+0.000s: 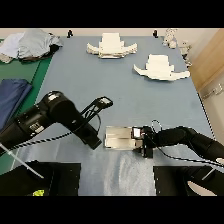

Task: Fold the box.

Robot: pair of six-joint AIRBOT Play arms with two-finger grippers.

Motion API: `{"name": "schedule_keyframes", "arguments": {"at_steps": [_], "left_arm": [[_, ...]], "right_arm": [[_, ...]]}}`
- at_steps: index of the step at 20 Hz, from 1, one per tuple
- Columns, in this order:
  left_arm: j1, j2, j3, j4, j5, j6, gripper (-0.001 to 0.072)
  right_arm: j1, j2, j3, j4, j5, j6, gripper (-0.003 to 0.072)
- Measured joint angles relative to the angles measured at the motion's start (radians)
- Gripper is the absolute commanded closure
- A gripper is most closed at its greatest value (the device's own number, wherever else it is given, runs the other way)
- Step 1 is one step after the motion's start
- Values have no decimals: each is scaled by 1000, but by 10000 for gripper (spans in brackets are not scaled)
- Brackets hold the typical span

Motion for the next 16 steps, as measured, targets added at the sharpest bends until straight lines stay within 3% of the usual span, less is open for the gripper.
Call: {"name": "schedule_keyframes", "arguments": {"at_steps": [1,5,9,12,16], "left_arm": [[46,34,-50,-27,18,139,13],[185,107,-224,-119,159,598,-1],[230,122,-359,-297,342,1010,-1],[230,98,-417,-446,456,1234,-1],[222,29,-446,-559,531,1405,-1]], "right_arm": [[0,0,0,0,0,0,224],[0,0,0,0,0,0,225],[0,0,0,0,0,0,225],[0,0,0,0,0,0,225],[0,0,0,0,0,0,225]]}}
